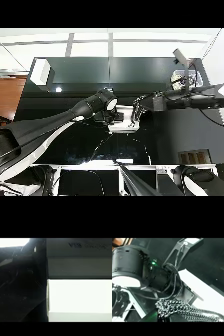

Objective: Fold the box and place the chain.

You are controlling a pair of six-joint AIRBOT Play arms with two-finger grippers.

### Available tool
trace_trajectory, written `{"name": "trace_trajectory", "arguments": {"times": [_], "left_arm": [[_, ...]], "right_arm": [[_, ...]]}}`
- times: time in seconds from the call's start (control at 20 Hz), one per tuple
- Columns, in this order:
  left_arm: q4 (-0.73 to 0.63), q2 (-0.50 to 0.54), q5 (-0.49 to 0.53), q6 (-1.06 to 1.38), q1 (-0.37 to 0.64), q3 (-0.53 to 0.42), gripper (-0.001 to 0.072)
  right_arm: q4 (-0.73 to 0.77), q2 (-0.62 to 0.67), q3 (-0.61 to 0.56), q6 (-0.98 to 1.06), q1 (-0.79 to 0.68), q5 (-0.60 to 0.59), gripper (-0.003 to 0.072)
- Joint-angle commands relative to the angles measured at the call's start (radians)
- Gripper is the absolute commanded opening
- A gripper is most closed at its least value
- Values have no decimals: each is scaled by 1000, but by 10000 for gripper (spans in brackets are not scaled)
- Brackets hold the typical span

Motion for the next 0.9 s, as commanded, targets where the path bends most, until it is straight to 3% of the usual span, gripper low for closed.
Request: {"name": "trace_trajectory", "arguments": {"times": [0.0, 0.4, 0.85], "left_arm": [[0, 0, 0, 0, 0, 0, 28], [0, 0, 0, 0, 0, 0, 28], [0, 0, 0, 0, 0, 0, 28]], "right_arm": [[11, -34, -16, -1, 46, -85, 12], [56, -36, 54, -6, 42, -91, 11], [-130, -47, 16, 75, 43, -17, 11]]}}
